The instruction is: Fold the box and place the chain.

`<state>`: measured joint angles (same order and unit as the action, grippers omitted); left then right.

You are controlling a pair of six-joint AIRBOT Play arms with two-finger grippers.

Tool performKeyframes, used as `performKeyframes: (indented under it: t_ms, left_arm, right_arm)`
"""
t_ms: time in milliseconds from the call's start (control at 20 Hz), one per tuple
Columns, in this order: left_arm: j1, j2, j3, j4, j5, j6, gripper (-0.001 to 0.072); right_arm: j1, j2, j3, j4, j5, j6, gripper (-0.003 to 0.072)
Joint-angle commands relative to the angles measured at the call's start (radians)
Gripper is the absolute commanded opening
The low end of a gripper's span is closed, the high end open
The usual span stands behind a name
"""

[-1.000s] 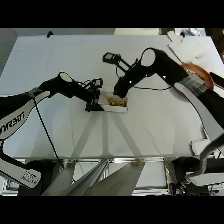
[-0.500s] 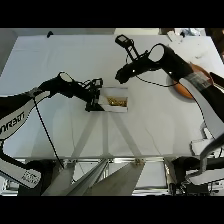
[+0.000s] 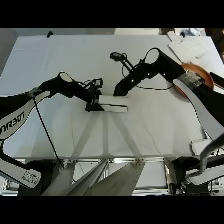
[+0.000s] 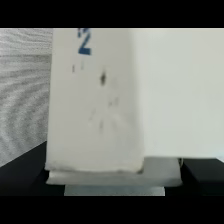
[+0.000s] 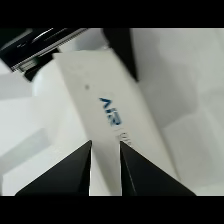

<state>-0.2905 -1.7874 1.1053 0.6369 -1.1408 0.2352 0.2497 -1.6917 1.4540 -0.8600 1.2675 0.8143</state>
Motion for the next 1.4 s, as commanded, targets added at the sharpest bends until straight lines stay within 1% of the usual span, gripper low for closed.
performKeyframes:
  t_ms: [0, 50, 100, 200, 300, 350, 400, 450, 550, 650, 750, 900, 950, 1050, 1100, 1200, 1250, 1300, 1350]
  left_arm:
    - [0.0, 0.0, 0.0, 0.0, 0.0, 0.0, 0.0211]
    - [0.0, 0.0, 0.0, 0.0, 0.0, 0.0, 0.0211]
    - [0.0, 0.0, 0.0, 0.0, 0.0, 0.0, 0.0211]
    - [0.0, 0.0, 0.0, 0.0, 0.0, 0.0, 0.0211]
    - [0.0, 0.0, 0.0, 0.0, 0.0, 0.0, 0.0211]
    - [0.0, 0.0, 0.0, 0.0, 0.0, 0.0, 0.0211]
    - [0.0, 0.0, 0.0, 0.0, 0.0, 0.0, 0.0211]
    - [0.0, 0.0, 0.0, 0.0, 0.0, 0.0, 0.0211]
    - [0.0, 0.0, 0.0, 0.0, 0.0, 0.0, 0.0211]
    - [0.0, 0.0, 0.0, 0.0, 0.0, 0.0, 0.0211]
    - [0.0, 0.0, 0.0, 0.0, 0.0, 0.0, 0.0211]
    - [0.0, 0.0, 0.0, 0.0, 0.0, 0.0, 0.0211]
    - [0.0, 0.0, 0.0, 0.0, 0.0, 0.0, 0.0211]
    - [0.0, 0.0, 0.0, 0.0, 0.0, 0.0, 0.0211]
    - [0.0, 0.0, 0.0, 0.0, 0.0, 0.0, 0.0211]
    - [0.0, 0.0, 0.0, 0.0, 0.0, 0.0, 0.0211]
    - [0.0, 0.0, 0.0, 0.0, 0.0, 0.0, 0.0211]
    - [0.0, 0.0, 0.0, 0.0, 0.0, 0.0, 0.0211]
    - [0.0, 0.0, 0.0, 0.0, 0.0, 0.0, 0.0211]
  right_arm:
    - [0.048, 0.01, -0.01, -0.003, -0.023, -0.123, 0.0247]
    - [0.063, 0.016, -0.019, -0.016, -0.073, -0.163, 0.0261]
    - [0.074, 0.024, -0.029, -0.027, -0.124, -0.2, 0.0297]
    - [0.095, 0.043, -0.04, -0.049, -0.202, -0.247, 0.0302]
    - [0.108, 0.06, -0.04, -0.076, -0.222, -0.282, 0.0306]
    - [0.114, 0.067, -0.041, -0.106, -0.228, -0.293, 0.037]
    - [0.119, 0.075, -0.051, -0.138, -0.254, -0.293, 0.0473]
    - [0.125, 0.09, -0.077, -0.166, -0.301, -0.292, 0.0488]
    - [0.134, 0.127, -0.149, -0.19, -0.399, -0.292, 0.0488]
    - [0.141, 0.156, -0.211, -0.193, -0.454, -0.292, 0.0476]
    - [0.148, 0.158, -0.237, -0.21, -0.457, -0.288, 0.0472]
    - [0.166, 0.158, -0.251, -0.235, -0.452, -0.288, 0.0425]
    - [0.174, 0.158, -0.251, -0.235, -0.452, -0.288, 0.0392]
    - [0.189, 0.158, -0.251, -0.235, -0.443, -0.288, 0.0387]
    - [0.197, 0.158, -0.251, -0.235, -0.43, -0.288, 0.0372]
    - [0.206, 0.158, -0.251, -0.235, -0.402, -0.287, 0.0242]
    - [0.211, 0.158, -0.251, -0.235, -0.386, -0.287, 0.0225]
    - [0.211, 0.158, -0.251, -0.234, -0.366, -0.288, 0.0228]
    - [0.211, 0.158, -0.251, -0.233, -0.348, -0.287, 0.0253]
